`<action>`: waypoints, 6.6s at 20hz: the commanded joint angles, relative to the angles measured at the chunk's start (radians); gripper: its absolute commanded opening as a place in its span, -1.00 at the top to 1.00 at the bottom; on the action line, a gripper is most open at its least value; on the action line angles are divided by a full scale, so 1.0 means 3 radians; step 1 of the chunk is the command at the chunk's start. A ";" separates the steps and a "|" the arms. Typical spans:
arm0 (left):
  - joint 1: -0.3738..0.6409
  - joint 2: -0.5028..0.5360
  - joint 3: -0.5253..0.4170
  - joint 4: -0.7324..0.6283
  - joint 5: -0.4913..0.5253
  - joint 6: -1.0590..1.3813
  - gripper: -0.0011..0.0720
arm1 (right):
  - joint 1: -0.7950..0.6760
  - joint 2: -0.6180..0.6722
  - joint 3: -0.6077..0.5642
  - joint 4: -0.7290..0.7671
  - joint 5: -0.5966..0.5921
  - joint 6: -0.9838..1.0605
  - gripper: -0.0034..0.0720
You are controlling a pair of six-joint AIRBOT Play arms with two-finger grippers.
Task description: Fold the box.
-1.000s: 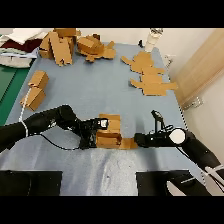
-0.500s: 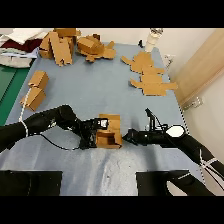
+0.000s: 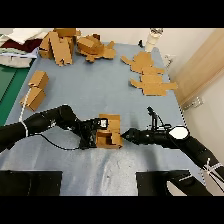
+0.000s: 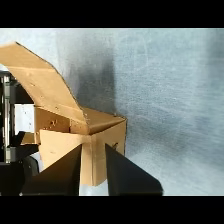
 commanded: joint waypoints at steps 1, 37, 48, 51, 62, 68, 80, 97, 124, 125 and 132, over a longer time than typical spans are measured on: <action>0.0000 -0.0005 -0.0003 0.0013 -0.0001 0.0001 -0.15 | 0.0014 0.0017 0.0003 -0.0072 -0.0004 0.0086 0.07; 0.0000 -0.0005 -0.0003 0.0011 0.0031 0.0010 -0.15 | 0.2169 -0.1287 0.1769 -0.3405 0.1061 0.3867 -0.32; 0.0000 -0.0005 -0.0003 0.0011 0.0089 0.0010 -0.15 | 0.2173 -0.1626 0.1771 -0.3118 0.0842 0.3995 -0.49; 0.0000 -0.0005 -0.0003 0.0011 0.0086 0.0010 -0.15 | 0.2171 -0.1678 0.1771 -0.3169 0.0851 0.4045 -0.09; -0.0001 -0.0005 -0.0003 0.0011 0.0083 0.0010 -0.15 | 0.2173 -0.1637 0.1817 -0.3171 0.0898 0.4060 -0.29; -0.0001 -0.0005 -0.0003 0.0011 0.0086 0.0010 -0.14 | 0.2163 -0.1218 0.1993 -0.3363 0.1404 0.4170 -0.34; 0.0000 -0.0005 -0.0003 0.0010 0.0083 0.0010 -0.15 | 0.0242 -0.0174 0.1143 -0.2295 0.0174 0.2613 0.91; -0.0001 -0.0005 -0.0003 0.0011 0.0078 0.0009 -0.15 | -0.0296 -0.2121 0.0985 0.1391 0.1849 -0.2599 0.91; -0.0001 -0.0005 -0.0003 0.0010 0.0080 0.0010 -0.15 | 0.1640 0.0058 0.0649 -0.1202 -0.0666 -0.2310 -0.05; -0.0001 -0.0005 -0.0003 0.0010 0.0080 0.0010 -0.15 | 0.1676 0.0058 0.0652 -0.1264 -0.0673 -0.2354 -0.06; -0.0001 -0.0005 -0.0003 0.0010 0.0081 0.0010 -0.14 | 0.1691 -0.0168 0.0654 -0.1544 -0.0668 -0.2392 -0.23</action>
